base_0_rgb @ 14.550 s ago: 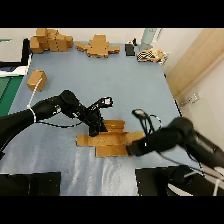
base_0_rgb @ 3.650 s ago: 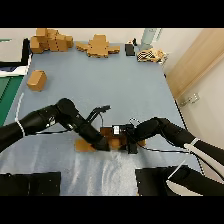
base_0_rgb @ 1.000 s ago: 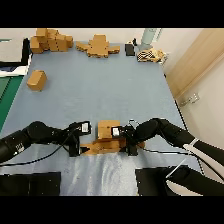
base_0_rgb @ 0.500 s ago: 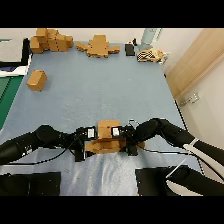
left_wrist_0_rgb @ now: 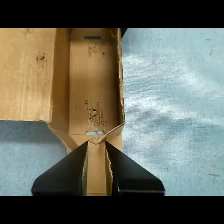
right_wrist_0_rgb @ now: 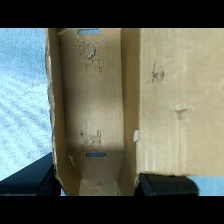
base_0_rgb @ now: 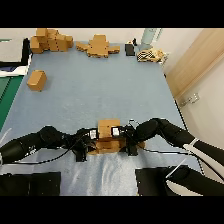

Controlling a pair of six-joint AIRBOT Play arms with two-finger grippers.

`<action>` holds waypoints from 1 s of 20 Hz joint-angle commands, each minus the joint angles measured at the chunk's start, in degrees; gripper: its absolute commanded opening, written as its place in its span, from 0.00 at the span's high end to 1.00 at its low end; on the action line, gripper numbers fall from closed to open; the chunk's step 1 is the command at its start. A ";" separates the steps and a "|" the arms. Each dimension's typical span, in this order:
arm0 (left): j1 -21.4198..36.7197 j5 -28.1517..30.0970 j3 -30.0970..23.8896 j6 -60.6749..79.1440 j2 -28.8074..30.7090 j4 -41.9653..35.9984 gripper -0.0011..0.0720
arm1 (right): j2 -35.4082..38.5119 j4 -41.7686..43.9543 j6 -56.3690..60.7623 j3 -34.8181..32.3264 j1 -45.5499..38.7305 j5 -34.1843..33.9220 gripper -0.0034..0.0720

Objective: Fold the box.

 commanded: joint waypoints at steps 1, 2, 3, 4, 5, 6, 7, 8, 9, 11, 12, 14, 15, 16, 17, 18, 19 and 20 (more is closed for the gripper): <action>-0.46 1.33 0.07 0.02 -0.44 -0.11 0.76 | -0.02 -0.02 -0.04 0.07 -0.02 -0.02 0.30; -0.94 1.31 0.07 0.00 -0.70 -0.13 0.76 | -0.02 -0.02 -0.04 0.07 -0.02 -0.02 0.30; -1.46 1.20 0.07 0.00 -0.79 -0.09 0.76 | -0.02 -0.02 -0.04 0.07 -0.02 -0.02 0.30; -1.81 1.22 0.07 -0.02 -0.74 -0.07 0.76 | -0.02 -0.04 -0.04 0.07 -0.02 -0.02 0.30; -1.79 0.68 0.07 -0.39 -0.68 -0.04 0.76 | -0.02 -0.02 -0.04 0.07 -0.02 -0.02 0.30; -1.75 -0.87 0.04 -0.90 -0.46 0.17 0.76 | -0.02 -0.02 -0.04 0.07 -0.02 -0.02 0.30; -1.70 -2.08 0.04 -1.99 0.00 1.29 0.76 | -0.02 -0.02 -0.04 0.07 -0.02 -0.02 0.30; -1.57 -2.82 0.04 -3.32 0.74 2.97 0.76 | -0.02 -0.02 -0.04 0.07 -0.02 -0.02 0.30; -1.14 -2.80 0.04 -5.09 1.64 4.96 0.75 | -0.02 -0.02 -0.04 0.07 -0.02 -0.02 0.30; 0.61 -2.86 0.04 -10.14 3.10 8.98 0.55 | -0.02 -0.02 -0.04 0.07 -0.02 -0.02 0.30; 1.60 -3.26 0.04 -12.17 3.37 10.21 0.34 | -0.02 -0.02 -0.04 0.07 -0.02 -0.02 0.30; 2.86 -4.98 0.04 -12.63 3.34 11.63 0.31 | -0.02 -0.02 -0.04 0.07 -0.02 -0.02 0.30; 2.95 -4.96 0.04 -12.61 3.28 11.76 0.31 | -0.02 -0.04 -0.04 0.07 -0.02 -0.02 0.30; 2.91 -4.26 0.07 -12.50 3.28 11.50 0.31 | -0.02 -0.02 -0.04 0.07 -0.02 -0.02 0.30; 2.89 -4.04 0.07 -12.46 3.28 11.50 0.31 | -0.02 -0.04 -0.04 0.07 -0.02 -0.02 0.30; 2.86 -3.72 0.07 -12.46 3.26 11.47 0.31 | -0.02 -0.04 -0.04 0.07 -0.02 -0.02 0.30; 2.86 -3.63 0.15 -12.44 3.21 11.47 0.31 | -0.02 -0.02 -0.04 0.07 -0.02 -0.02 0.30; 2.86 -3.67 0.39 -12.44 3.13 11.28 0.31 | -0.02 -0.02 -0.04 0.07 -0.02 -0.02 0.30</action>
